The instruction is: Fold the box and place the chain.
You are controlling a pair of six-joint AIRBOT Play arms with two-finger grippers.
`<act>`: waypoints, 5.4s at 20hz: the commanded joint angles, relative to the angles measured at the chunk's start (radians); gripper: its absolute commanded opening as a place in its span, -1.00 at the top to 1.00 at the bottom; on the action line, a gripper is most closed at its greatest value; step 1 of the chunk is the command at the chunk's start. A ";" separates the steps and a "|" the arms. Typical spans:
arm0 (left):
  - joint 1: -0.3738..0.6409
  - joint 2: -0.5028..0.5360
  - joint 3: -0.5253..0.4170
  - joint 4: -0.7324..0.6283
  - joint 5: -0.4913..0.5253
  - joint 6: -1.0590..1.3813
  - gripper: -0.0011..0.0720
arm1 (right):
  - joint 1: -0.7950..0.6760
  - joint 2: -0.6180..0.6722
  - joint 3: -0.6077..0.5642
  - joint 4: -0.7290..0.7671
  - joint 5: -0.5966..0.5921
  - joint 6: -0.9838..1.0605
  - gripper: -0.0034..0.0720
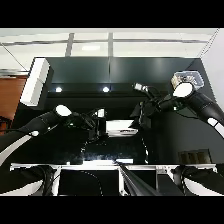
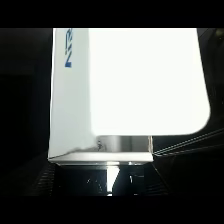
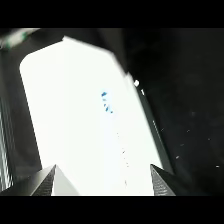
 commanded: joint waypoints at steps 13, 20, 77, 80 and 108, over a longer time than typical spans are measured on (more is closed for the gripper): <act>0.000 0.000 0.001 0.001 0.000 0.000 0.19 | 0.043 -0.002 -0.002 -0.078 -0.029 -0.026 -0.43; 0.000 0.000 0.001 0.000 0.000 0.000 0.18 | 0.043 -0.002 -0.002 -0.077 -0.034 -0.025 -0.13; 0.000 0.000 0.001 0.000 0.000 0.000 0.19 | 0.100 -0.003 -0.002 -0.206 -0.069 -0.013 0.16; 0.000 0.000 0.001 0.000 0.000 0.000 0.18 | 0.101 -0.003 -0.002 -0.207 -0.089 0.008 -0.13; 0.000 0.000 0.001 0.000 0.000 0.000 0.18 | 0.028 0.024 -0.254 0.279 -0.241 0.552 0.88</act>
